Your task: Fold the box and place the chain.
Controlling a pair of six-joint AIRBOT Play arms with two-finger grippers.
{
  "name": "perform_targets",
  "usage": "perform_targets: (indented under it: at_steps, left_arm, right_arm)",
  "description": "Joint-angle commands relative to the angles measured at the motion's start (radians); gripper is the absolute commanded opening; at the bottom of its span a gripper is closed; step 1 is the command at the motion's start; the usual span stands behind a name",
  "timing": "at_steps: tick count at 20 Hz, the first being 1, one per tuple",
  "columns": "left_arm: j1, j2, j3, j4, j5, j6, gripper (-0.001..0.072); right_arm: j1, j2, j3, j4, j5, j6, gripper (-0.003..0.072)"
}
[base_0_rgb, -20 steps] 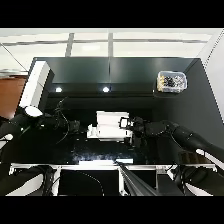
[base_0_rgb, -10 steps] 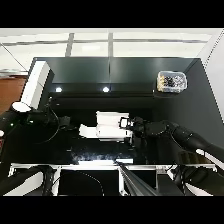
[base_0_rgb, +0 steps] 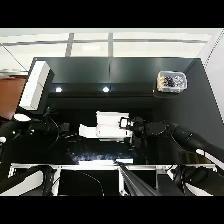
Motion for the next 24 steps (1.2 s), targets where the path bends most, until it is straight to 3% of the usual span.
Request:
perform_targets:
  at_steps: [1, 5, 10, 11, 13, 14, 15, 20, 24]
  left_arm:
    - [-0.034, -0.029, -0.062, -0.162, 0.057, 0.121, 0.0028]
    - [-0.163, -0.037, -0.06, -0.222, 0.166, 0.13, 0.0028]
    - [-0.259, -0.037, -0.019, -0.244, 0.162, 0.182, 0.0034]
    - [-0.251, -0.036, -0.01, -0.243, 0.155, 0.182, 0.0068]
    - [-0.236, -0.036, 0.01, -0.241, 0.124, 0.188, 0.034]
    - [-0.233, -0.036, 0.021, -0.24, 0.095, 0.206, 0.0515]
    - [-0.233, -0.036, 0.032, -0.238, 0.073, 0.208, 0.0608]
    - [-0.238, -0.032, 0.077, -0.239, -0.057, 0.207, 0.0637]
    - [-0.237, 0.006, 0.092, -0.237, -0.05, 0.145, 0.0638]
  right_arm:
    - [0.0, 0.0, 0.0, 0.0, 0.0, 0.0, 0.0546]
    - [0.0, 0.0, 0.0, 0.0, 0.0, 0.0, 0.0545]
    - [0.0, 0.0, 0.0, 0.0, 0.0, 0.0, 0.0546]
    - [0.0, 0.0, 0.0, 0.0, 0.0, 0.0, 0.0545]
    - [0.0, 0.0, 0.0, 0.0, 0.0, 0.0, 0.0545]
    - [0.0, 0.0, 0.0, 0.0, 0.0, 0.0, 0.0545]
    - [0.0, 0.0, 0.0, 0.0, 0.0, 0.0, 0.0545]
    - [0.0, 0.0, 0.0, 0.0, 0.0, 0.0, 0.0545]
    - [0.0, 0.0, 0.0, -0.001, 0.0, 0.0, 0.0546]
